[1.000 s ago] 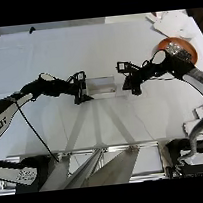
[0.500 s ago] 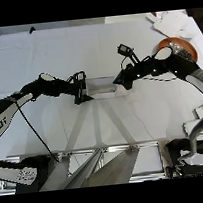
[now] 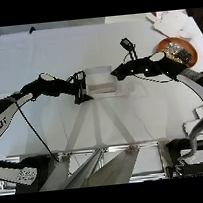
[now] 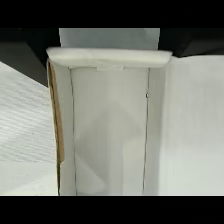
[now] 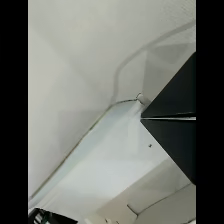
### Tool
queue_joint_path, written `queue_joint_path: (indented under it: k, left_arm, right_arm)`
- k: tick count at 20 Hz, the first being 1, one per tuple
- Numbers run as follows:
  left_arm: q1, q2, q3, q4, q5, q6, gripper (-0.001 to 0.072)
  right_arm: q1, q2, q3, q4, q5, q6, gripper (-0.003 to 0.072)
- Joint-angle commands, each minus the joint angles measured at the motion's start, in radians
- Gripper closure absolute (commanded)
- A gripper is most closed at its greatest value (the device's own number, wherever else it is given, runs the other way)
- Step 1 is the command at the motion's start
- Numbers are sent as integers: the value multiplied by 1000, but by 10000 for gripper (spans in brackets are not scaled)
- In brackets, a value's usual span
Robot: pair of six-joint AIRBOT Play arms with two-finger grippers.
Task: Fold the box and place the chain.
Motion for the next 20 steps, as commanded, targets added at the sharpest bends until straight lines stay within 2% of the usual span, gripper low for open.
queue_joint_path:
  k: [1, 5, 9, 14, 17, 20]
  left_arm:
    - [0, 1, 0, 2, 0, 1, 496]
    - [0, 1, 0, 2, 0, 1, 496]
    - [0, 1, 0, 2, 0, 1, 496]
    - [0, 1, 0, 2, 0, 1, 496]
    - [0, 1, 0, 2, 0, 1, 496]
    - [0, 1, 0, 2, 0, 1, 496]
  right_arm:
    - [1, -32, 1, 10, -27, 3, 679]
    - [1, -31, 1, 11, -9, 3, 679]
    - [0, -10, 1, 13, 93, 3, 675]
    - [0, 150, 1, -13, 112, 3, 674]
    - [0, 265, 1, -153, 132, -2, 674]
    - [0, 344, 1, -404, 164, -10, 663]
